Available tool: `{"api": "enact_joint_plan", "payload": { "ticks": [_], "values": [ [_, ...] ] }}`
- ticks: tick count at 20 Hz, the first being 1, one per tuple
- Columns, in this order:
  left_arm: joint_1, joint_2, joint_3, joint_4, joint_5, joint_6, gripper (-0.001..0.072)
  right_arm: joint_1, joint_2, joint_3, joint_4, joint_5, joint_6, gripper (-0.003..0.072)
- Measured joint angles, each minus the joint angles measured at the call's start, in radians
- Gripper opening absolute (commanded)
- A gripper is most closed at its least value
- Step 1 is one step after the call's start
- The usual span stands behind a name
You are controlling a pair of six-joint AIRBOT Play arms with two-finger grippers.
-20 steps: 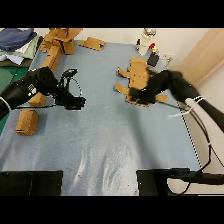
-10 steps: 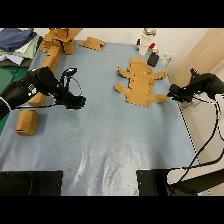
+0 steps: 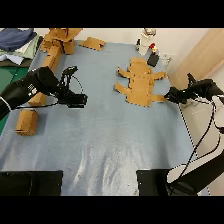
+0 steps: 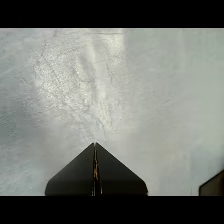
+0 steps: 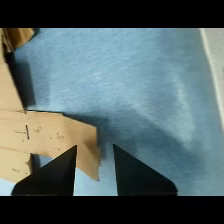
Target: Fold the box.
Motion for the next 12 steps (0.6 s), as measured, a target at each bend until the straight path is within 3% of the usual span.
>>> {"api": "enact_joint_plan", "payload": {
  "ticks": [7,10,11,12],
  "values": [
    [0.0,0.0,0.007,-0.12,-0.01,0.022,0.0014,0.049,-0.03,0.042,0.091,-0.093,-0.111,0.033],
    [0.0,0.0,0.008,-0.152,-0.032,0.028,0.0014,0.077,-0.045,0.045,0.1,-0.097,-0.127,0.0081],
    [0.0,0.0,0.01,-0.16,-0.044,0.03,0.0015,0.081,-0.05,0.046,0.101,-0.097,-0.129,0.0019],
    [0.0,0.0,0.01,-0.165,-0.056,0.036,0.0015,0.085,-0.053,0.047,0.104,-0.097,-0.132,0.0004]
  ]
}}
